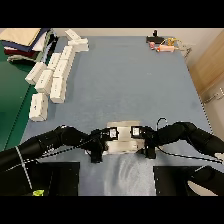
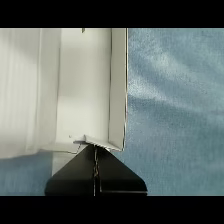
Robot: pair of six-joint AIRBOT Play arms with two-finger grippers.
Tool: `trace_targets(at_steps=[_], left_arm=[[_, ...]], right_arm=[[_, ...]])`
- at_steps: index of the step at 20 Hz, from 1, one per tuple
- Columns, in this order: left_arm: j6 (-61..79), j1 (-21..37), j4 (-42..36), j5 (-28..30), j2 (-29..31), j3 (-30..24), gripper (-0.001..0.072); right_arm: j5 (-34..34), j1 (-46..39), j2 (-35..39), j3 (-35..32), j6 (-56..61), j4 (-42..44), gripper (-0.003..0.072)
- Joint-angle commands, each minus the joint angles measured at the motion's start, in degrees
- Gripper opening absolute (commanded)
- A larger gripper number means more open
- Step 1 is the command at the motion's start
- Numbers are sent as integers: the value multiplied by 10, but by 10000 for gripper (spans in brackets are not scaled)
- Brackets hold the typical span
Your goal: Fold the box.
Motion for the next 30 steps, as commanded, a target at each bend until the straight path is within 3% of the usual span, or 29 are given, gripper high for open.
trace_targets(at_steps=[1,3,7,11,13,16,21,27,30], left_arm=[[-205,2,139,-74,45,3,14],[-316,9,185,-113,92,14,14],[-547,49,247,-125,188,19,14],[-847,142,386,-250,210,19,14],[-872,190,369,-284,207,11,14],[-836,198,267,-241,201,-17,13],[-837,116,173,-125,171,-75,13],[-836,16,121,47,136,-79,14],[-836,14,121,48,136,-67,15]], right_arm=[[0,0,0,0,0,0,515],[0,0,0,0,0,0,515],[0,0,0,0,0,0,515],[0,0,0,0,0,0,515],[0,0,0,0,0,0,515],[0,0,0,0,0,0,515],[0,0,0,0,0,0,515],[0,0,0,0,0,0,515],[0,0,0,0,0,0,515]])
